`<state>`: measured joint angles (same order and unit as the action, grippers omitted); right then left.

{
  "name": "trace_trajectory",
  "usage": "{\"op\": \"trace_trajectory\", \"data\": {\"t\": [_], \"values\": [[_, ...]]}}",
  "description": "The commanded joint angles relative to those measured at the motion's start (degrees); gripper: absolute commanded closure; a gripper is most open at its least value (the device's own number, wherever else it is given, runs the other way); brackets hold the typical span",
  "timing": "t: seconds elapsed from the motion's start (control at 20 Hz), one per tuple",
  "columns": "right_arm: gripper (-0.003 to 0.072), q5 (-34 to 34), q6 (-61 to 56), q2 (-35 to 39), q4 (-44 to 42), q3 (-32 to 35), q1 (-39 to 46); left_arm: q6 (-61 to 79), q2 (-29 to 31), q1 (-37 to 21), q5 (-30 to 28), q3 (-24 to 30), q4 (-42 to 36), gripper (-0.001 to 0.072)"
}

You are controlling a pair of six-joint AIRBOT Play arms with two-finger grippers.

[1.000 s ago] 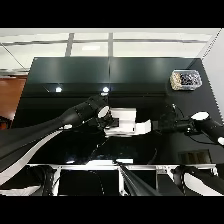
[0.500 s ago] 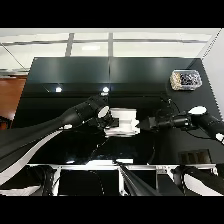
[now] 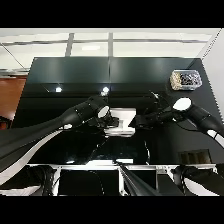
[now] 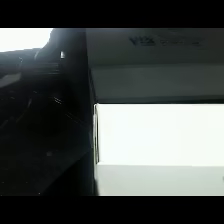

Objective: Fold the box and place the chain.

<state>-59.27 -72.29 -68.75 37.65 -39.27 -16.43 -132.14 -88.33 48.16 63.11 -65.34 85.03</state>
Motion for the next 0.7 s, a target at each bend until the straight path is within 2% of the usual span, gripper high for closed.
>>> {"op": "trace_trajectory", "data": {"t": [0.0,0.15,0.45,0.5,0.55,0.65], "values": [[0.0211,4.8,-17.2,0.0,16.2,-3.7,-6.8,0.1,0.0,0.0,0.0,0.0,-0.2,0.0679],[0.0211,5.8,-30.6,-0.5,29.0,-5.4,-11.3,0.1,0.0,0.0,-0.1,0.0,-0.2,0.0679],[0.0212,3.0,-41.0,-4.7,37.6,-12.2,-18.8,0.1,0.0,0.0,-0.1,0.0,-0.2,0.0679],[0.0241,2.1,-42.9,-5.3,39.6,-13.0,-19.8,0.1,0.0,0.0,-0.1,0.0,-0.2,0.0679],[0.0336,1.0,-43.8,-5.9,41.6,-13.9,-20.9,0.1,0.0,0.0,-0.1,0.0,-0.2,0.0679],[0.0341,-1.3,-46.4,-7.1,44.3,-14.6,-22.4,0.1,0.0,0.0,-0.1,0.0,-0.2,0.0679]]}}
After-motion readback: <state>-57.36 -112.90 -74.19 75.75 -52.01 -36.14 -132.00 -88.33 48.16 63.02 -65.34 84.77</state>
